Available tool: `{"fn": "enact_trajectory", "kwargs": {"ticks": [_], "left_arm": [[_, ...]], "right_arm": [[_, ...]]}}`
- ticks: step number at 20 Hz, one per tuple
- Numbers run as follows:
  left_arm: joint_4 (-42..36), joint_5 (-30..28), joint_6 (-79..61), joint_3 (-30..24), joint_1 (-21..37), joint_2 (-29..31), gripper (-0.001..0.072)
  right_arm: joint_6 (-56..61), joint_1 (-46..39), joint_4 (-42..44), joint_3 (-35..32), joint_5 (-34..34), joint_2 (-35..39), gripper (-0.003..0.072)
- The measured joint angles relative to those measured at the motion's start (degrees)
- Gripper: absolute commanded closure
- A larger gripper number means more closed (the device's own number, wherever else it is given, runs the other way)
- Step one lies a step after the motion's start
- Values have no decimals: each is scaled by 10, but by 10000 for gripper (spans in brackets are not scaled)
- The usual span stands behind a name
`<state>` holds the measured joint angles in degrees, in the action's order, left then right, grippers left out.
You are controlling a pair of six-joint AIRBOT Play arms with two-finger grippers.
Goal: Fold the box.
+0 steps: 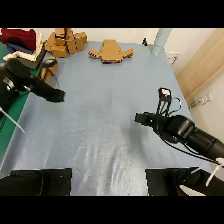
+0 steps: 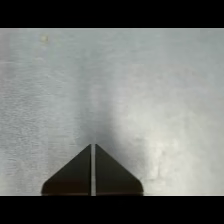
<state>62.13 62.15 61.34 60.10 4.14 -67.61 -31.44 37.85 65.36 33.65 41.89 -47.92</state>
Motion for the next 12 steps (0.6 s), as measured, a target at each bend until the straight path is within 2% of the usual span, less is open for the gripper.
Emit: {"fn": "enact_trajectory", "kwargs": {"ticks": [3, 6, 7, 8, 12], "left_arm": [[0, -34, 47, -64, -90, 45, 705], [-2, -81, 85, -92, -182, 63, 701], [-3, -101, 96, -97, -209, 65, 700], [-2, -122, 105, -101, -232, 68, 699], [-5, -159, 123, -108, -279, 71, 699]], "right_arm": [[-107, -26, 55, 64, 7, -56, 684], [-212, -47, 128, 143, 41, -142, 680], [-242, -51, 153, 165, 50, -168, 622], [-270, -53, 177, 187, 58, -192, 589], [-327, -58, 241, 231, 74, -242, 590]]}}
